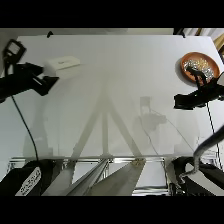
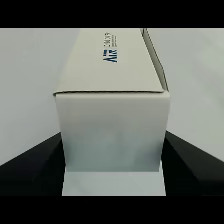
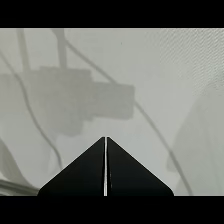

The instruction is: Fold the box and place the chain.

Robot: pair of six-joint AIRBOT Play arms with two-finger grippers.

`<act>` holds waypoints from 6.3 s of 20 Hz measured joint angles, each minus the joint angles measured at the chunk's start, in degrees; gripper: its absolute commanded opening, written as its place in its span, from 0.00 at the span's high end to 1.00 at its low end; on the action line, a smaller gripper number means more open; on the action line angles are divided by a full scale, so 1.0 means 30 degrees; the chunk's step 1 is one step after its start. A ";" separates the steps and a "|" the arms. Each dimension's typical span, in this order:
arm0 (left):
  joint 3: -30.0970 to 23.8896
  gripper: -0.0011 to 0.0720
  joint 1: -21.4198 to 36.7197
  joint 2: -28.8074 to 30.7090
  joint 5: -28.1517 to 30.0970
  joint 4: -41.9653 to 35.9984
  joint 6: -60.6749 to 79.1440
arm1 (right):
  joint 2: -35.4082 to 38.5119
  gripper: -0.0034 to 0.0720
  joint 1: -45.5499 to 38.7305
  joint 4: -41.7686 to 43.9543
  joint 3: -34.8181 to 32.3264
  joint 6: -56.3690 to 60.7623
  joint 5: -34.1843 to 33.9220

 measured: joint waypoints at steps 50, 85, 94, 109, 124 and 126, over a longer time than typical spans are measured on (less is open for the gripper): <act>-0.2164 0.03 0.6776 -0.2251 -0.2076 0.7533 -0.6105 | 0.0000 0.94 0.0000 0.0036 0.0000 -0.0087 -0.1443; -0.2171 0.04 0.0386 0.1173 -0.1195 0.6484 -0.7475 | 0.0000 0.94 0.0000 0.0007 0.0015 0.0189 -0.1814; -0.2171 0.04 0.0386 0.1173 -0.1188 0.6054 -0.7482 | 0.0000 0.94 0.0000 0.0007 0.0015 0.0182 -0.1814; -0.2171 0.04 0.0386 0.1173 -0.1275 0.5770 -0.8160 | 0.0000 0.94 0.0000 0.0007 0.0015 0.0182 -0.1814; -0.2171 0.04 0.0386 0.1173 -0.1260 0.5756 -0.8189 | 0.0000 0.94 0.0000 0.0007 0.0015 0.0189 -0.1814; -0.2171 0.04 0.0386 0.1173 -0.1260 0.5756 -0.8189 | 0.0000 0.94 0.0000 0.0007 0.0015 0.0189 -0.1814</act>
